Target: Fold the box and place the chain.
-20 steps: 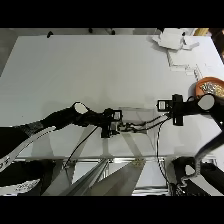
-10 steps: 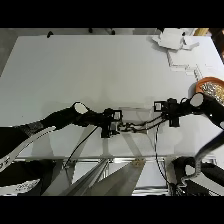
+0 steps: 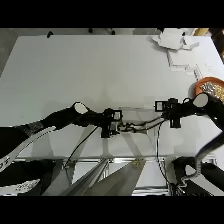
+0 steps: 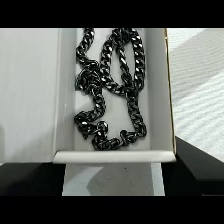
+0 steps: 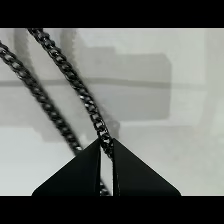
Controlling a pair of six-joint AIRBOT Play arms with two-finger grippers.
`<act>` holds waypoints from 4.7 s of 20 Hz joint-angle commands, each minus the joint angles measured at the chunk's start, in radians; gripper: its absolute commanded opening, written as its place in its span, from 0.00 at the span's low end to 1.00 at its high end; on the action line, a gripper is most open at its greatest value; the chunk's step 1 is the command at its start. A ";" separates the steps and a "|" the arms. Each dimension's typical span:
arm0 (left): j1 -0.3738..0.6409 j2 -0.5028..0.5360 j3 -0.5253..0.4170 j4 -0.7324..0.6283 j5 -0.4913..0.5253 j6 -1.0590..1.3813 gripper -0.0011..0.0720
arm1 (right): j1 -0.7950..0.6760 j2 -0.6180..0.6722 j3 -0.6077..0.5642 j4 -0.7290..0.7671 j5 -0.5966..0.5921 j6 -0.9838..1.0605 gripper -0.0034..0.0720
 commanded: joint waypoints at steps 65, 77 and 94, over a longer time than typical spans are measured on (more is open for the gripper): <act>0.000 0.001 0.000 0.000 0.000 0.000 0.48 | -0.193 -0.166 0.101 0.037 0.018 -0.083 0.31; 0.000 0.001 0.000 0.000 0.000 0.000 0.48 | -0.125 -0.199 0.101 -0.023 0.034 -0.143 0.27; 0.000 0.001 0.000 0.000 0.000 0.000 0.48 | 0.103 0.130 0.101 -0.048 0.206 -0.002 0.07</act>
